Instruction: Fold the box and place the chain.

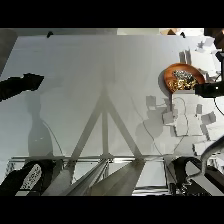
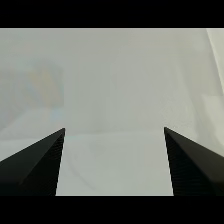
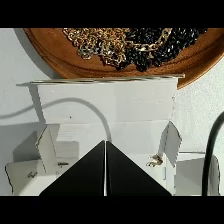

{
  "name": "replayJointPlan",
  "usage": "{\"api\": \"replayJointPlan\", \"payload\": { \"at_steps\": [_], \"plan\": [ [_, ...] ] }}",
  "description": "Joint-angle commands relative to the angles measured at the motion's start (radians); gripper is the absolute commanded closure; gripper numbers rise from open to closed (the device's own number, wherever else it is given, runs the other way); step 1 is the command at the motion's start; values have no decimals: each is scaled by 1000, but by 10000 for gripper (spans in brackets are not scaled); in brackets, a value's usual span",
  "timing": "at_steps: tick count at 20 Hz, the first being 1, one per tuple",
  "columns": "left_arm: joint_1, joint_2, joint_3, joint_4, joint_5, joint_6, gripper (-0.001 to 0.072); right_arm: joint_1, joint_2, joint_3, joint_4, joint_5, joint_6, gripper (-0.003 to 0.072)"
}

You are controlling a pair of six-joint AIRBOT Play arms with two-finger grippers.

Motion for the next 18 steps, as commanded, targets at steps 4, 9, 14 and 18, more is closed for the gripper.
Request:
{"api": "replayJointPlan", "payload": {
  "at_steps": [4, 9, 14, 18],
  "plan": [
    [0, 1, 1, 0, 0, 0, 15, 0, 1, 0, 2, -2, 0, 675],
    [0, 1, 1, 0, 0, 0, 15, 0, 1, 0, 2, -2, 0, 675],
    [0, 1, 1, 0, 0, 0, 15, 0, 1, 6, -180, 160, -14, 557],
    [0, 1, 1, 0, 0, 0, 15, -1, 1, 6, -542, 278, 85, 162]
  ]
}}
